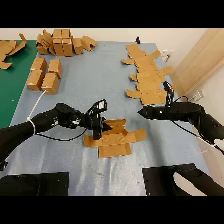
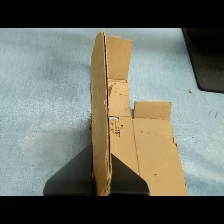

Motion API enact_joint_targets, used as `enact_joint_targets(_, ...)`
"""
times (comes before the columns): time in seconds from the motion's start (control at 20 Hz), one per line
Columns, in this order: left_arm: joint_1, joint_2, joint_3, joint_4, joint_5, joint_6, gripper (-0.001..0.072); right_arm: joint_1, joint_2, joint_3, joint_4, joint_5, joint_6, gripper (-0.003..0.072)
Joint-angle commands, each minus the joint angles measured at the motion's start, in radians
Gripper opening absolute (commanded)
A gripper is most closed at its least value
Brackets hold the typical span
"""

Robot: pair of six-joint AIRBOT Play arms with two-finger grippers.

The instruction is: Fold the box.

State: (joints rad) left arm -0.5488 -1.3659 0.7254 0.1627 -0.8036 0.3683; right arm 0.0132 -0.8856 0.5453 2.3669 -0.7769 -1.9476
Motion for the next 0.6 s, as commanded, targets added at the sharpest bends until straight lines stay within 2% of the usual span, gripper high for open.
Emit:
enact_joint_targets(0.0, 0.000, 0.000, 0.001, -0.002, 0.000, 0.000, 0.0012, 0.008, 0.000, 0.001, 0.002, -0.045, -0.067, 0.0004)
enact_joint_targets(0.15, 0.000, 0.000, 0.001, -0.002, 0.000, 0.000, 0.0012, 0.058, 0.035, 0.002, -0.004, -0.202, -0.179, 0.0004)
enact_joint_targets(0.25, 0.000, 0.000, 0.001, -0.002, 0.000, 0.000, 0.0012, 0.146, 0.099, 0.001, -0.089, -0.237, -0.182, 0.0003)
enact_joint_targets(0.4, 0.000, 0.000, 0.001, -0.002, 0.000, 0.000, 0.0012, 0.345, 0.272, -0.025, -0.292, -0.259, -0.108, 0.0002)
enact_joint_targets(0.55, 0.000, 0.000, 0.001, -0.002, 0.000, 0.000, 0.0012, 0.572, 0.530, -0.122, -0.466, -0.251, 0.005, 0.0002)
